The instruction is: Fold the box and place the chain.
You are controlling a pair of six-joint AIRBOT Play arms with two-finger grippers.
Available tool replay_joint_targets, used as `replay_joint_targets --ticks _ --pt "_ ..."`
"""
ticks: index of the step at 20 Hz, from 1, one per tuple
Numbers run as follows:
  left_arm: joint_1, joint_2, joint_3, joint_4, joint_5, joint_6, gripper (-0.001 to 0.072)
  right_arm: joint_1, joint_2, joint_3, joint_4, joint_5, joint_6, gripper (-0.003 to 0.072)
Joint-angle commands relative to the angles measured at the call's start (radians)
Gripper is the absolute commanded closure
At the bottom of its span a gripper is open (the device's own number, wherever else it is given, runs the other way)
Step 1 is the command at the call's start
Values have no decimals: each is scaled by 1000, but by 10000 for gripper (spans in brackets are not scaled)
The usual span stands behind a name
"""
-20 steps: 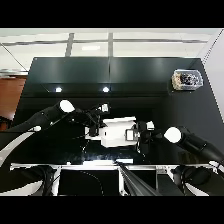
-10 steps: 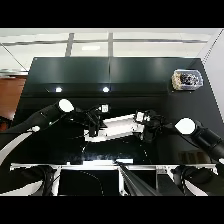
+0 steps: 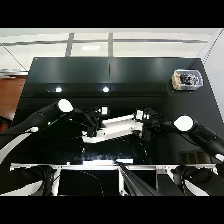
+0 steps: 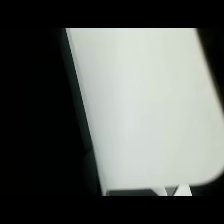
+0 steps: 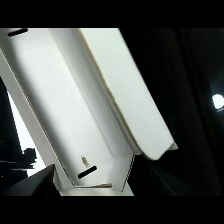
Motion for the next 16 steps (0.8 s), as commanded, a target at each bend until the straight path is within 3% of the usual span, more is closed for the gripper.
replay_joint_targets --ticks 1,7,13,16 --pt "0 1 1 18 -4 3 683 -1 -21 1 95 2 -99 -22" --pt "0 1 2 16 -4 3 683 0 -87 1 252 46 -259 -23" --pt "0 1 2 16 -1 3 682 0 -88 1 129 264 -250 -22" --pt "0 1 2 14 -2 3 682 0 -88 1 64 253 -211 -22"
